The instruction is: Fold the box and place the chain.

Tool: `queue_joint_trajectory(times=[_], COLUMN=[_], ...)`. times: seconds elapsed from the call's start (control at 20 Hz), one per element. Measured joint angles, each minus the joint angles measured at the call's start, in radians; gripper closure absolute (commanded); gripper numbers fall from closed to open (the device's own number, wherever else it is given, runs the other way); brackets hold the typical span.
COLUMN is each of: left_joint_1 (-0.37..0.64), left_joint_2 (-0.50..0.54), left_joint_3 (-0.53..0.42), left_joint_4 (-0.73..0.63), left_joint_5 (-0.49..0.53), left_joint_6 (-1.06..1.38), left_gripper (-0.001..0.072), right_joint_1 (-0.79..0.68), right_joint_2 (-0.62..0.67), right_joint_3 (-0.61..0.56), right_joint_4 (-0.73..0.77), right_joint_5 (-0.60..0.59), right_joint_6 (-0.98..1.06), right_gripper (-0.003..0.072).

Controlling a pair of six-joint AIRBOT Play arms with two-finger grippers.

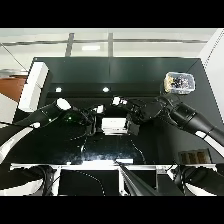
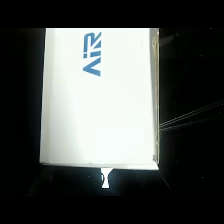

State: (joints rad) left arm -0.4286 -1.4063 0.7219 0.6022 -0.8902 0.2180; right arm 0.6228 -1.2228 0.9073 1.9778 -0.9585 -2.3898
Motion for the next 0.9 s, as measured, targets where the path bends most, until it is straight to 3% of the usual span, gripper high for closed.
queue_joint_trajectory(times=[0.05, 0.9], left_joint_1=[0.000, -0.001], left_joint_2=[0.000, 0.000], left_joint_3=[0.000, 0.000], left_joint_4=[0.000, -0.001], left_joint_5=[0.000, 0.000], left_joint_6=[0.000, -0.001], left_gripper=[0.0315, 0.0315], right_joint_1=[0.001, 0.002], right_joint_2=[0.000, 0.005], right_joint_3=[0.000, -0.001], right_joint_4=[0.001, -0.010], right_joint_5=[-0.002, -0.035], right_joint_6=[0.003, 0.020], right_gripper=[0.0238, 0.0244])
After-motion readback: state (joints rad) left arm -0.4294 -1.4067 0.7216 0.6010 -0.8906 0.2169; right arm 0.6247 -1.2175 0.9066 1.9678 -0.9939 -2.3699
